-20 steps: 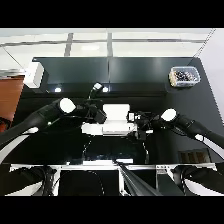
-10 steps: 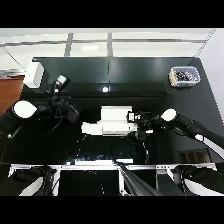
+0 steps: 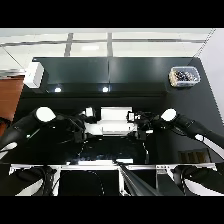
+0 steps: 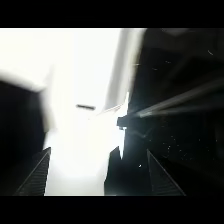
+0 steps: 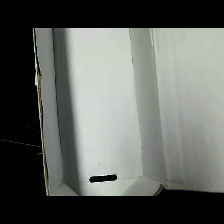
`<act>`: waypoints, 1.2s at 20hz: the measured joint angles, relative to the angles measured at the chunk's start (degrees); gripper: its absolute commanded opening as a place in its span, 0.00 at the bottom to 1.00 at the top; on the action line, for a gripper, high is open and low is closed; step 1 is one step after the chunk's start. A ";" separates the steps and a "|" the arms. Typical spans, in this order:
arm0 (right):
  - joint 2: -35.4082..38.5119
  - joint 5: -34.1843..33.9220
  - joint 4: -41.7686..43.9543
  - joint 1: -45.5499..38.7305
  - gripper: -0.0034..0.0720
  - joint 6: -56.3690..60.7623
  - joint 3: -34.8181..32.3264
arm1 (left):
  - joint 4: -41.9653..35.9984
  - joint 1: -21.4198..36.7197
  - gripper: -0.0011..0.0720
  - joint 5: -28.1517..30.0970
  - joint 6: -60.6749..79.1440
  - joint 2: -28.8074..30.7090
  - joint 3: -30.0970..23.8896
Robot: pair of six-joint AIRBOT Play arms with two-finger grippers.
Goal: Fold the box and place the chain.
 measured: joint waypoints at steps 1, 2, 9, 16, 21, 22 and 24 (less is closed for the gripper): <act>0.00 0.00 -0.02 0.00 0.12 0.00 0.00 | -0.48 -0.96 0.97 0.96 1.55 -1.77 0.55; 0.00 -0.04 -0.02 0.00 0.12 0.04 0.00 | -0.63 -1.79 0.96 1.38 2.60 -3.39 0.98; 0.00 -0.13 -0.02 0.02 0.12 0.20 0.02 | -0.92 -3.96 0.96 2.80 4.42 -7.69 2.32; 0.00 -0.09 -0.13 0.02 0.12 -0.02 0.02 | 2.29 -0.26 0.96 2.89 0.52 -6.56 3.76; 0.00 -0.04 -0.13 0.04 0.12 -0.02 0.02 | 1.20 -1.40 0.92 4.87 -0.33 -7.58 4.00; 0.00 -0.04 -0.13 0.04 0.12 -0.02 0.02 | 0.68 -2.21 0.75 5.79 -0.33 -7.69 4.02; 0.00 -0.02 -0.13 0.04 0.12 -0.02 0.02 | 0.13 -3.54 0.55 7.67 -0.33 -7.87 4.02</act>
